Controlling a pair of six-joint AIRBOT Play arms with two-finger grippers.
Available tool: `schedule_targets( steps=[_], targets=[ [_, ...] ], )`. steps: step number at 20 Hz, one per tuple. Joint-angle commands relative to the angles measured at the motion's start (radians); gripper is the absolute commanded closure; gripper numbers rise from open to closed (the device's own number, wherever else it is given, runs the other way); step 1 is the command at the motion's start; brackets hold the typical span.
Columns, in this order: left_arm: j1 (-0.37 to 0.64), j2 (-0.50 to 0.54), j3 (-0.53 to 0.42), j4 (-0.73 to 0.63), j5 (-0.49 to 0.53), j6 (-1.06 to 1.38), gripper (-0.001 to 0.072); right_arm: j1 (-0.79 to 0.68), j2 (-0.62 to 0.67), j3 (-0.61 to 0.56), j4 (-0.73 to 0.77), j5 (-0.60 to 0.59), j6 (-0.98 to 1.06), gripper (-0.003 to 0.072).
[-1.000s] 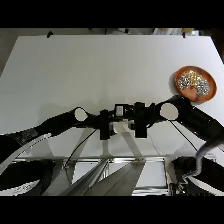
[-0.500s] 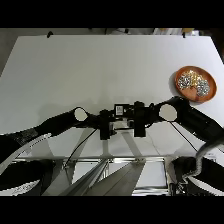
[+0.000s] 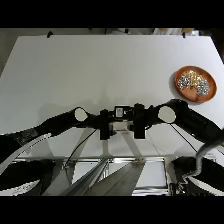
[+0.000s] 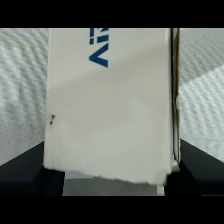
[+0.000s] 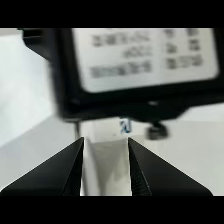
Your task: Fold the box and place the chain.
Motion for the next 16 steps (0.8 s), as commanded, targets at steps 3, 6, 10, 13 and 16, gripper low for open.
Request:
schedule_targets(
  steps=[3,6,10,13,16],
  targets=[
    [0.0,0.001,0.0,-0.004,0.0,-0.005,0.0458,0.012,0.038,0.0,0.042,0.02,0.0,0.0385],
    [0.0,0.001,0.0,-0.004,0.0,-0.004,0.0458,0.012,0.054,0.0,0.042,0.019,0.002,0.0429],
    [0.0,0.001,0.0,-0.004,0.0,-0.005,0.0458,0.006,0.053,0.0,0.045,0.007,0.002,0.0649],
    [0.0,0.001,0.0,-0.004,0.0,-0.005,0.0458,-0.016,0.047,0.0,0.053,0.009,0.044,0.0649],
    [0.0,0.0,0.0,-0.004,0.0,-0.005,0.0458,-0.017,0.023,0.0,0.051,0.01,0.053,0.0667]
  ],
)
